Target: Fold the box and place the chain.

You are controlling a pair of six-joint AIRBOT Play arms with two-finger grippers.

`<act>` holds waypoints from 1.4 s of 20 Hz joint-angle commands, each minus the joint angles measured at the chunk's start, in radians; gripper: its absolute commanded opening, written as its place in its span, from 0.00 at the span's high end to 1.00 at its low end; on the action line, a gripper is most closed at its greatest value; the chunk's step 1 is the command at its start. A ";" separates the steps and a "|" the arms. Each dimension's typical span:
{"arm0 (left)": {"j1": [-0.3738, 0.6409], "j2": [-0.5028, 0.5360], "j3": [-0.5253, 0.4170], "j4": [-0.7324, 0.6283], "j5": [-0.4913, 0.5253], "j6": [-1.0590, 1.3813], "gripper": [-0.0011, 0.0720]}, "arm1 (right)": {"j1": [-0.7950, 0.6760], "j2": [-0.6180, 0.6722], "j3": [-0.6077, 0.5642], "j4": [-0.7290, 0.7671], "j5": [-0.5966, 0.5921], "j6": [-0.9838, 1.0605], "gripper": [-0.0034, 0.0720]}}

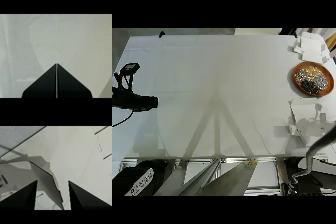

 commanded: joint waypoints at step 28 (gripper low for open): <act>0.000 0.000 0.000 0.000 0.000 0.000 0.97 | 0.706 0.567 -0.533 1.023 -0.184 -0.235 0.94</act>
